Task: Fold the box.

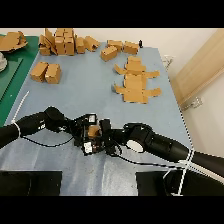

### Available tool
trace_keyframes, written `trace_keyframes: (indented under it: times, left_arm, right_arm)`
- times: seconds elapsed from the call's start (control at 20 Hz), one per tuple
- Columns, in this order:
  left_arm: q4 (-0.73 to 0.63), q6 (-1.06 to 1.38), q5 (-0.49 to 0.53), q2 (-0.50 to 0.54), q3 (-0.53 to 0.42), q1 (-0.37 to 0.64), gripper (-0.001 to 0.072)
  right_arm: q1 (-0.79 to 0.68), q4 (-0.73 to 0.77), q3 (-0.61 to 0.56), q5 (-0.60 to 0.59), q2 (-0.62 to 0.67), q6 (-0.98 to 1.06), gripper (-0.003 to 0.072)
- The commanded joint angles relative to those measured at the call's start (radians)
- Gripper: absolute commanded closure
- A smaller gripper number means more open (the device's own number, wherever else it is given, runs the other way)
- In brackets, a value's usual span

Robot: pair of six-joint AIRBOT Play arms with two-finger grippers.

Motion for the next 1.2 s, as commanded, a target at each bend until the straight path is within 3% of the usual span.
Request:
trace_keyframes:
  times: [0.0, 0.15, 0.25, 0.75, 1.15]
  left_arm:
    - [0.000, -0.002, 0.000, 0.000, 0.000, 0.000, 0.0315]
    - [0.000, -0.002, 0.000, 0.000, 0.000, 0.000, 0.0315]
    - [0.000, -0.002, 0.000, 0.000, 0.000, 0.000, 0.0315]
    - [0.000, -0.002, 0.000, 0.000, 0.000, 0.000, 0.0315]
    - [0.000, -0.002, 0.000, 0.000, 0.000, 0.000, 0.0315]
  right_arm:
    - [0.001, 0.032, -0.001, 0.033, -0.006, 0.000, 0.0530]
    - [0.001, 0.034, -0.001, 0.034, -0.006, 0.000, 0.0518]
    - [0.001, 0.034, 0.000, 0.033, 0.001, 0.000, 0.0342]
    - [0.000, 0.020, 0.000, 0.040, 0.035, 0.008, 0.0341]
    - [-0.001, -0.027, -0.001, 0.047, 0.104, 0.198, 0.0349]
